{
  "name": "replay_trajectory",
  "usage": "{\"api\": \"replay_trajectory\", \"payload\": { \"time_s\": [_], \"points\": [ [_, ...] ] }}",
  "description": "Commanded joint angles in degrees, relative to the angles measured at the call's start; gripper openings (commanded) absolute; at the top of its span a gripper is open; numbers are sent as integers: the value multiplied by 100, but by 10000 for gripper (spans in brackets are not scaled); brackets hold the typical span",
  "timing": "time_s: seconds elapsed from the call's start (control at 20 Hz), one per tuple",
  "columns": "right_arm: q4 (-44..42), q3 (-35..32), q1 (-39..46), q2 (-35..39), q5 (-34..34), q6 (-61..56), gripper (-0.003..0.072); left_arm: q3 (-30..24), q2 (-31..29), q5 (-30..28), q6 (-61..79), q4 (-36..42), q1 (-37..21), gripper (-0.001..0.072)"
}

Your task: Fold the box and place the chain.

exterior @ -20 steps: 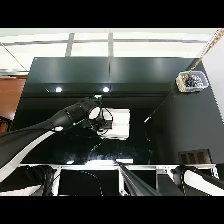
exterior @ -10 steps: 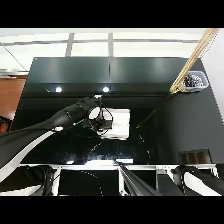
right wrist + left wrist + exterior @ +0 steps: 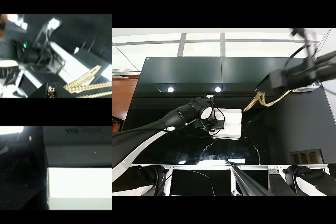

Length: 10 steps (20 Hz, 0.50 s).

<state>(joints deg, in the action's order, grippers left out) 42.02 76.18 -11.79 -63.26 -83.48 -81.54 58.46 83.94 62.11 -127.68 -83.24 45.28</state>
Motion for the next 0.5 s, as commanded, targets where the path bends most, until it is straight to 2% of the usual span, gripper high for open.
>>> {"api": "replay_trajectory", "payload": {
  "time_s": [0.0,0.25,0.45],
  "points": [
    [-168,-664,-472,9,398,20,7,7,4,7,2,-2,0,28],
    [-201,-981,-968,7,599,35,7,7,4,4,0,-4,0,28],
    [-933,-981,-1047,7,881,127,7,7,4,4,2,-2,0,28]
  ]
}}
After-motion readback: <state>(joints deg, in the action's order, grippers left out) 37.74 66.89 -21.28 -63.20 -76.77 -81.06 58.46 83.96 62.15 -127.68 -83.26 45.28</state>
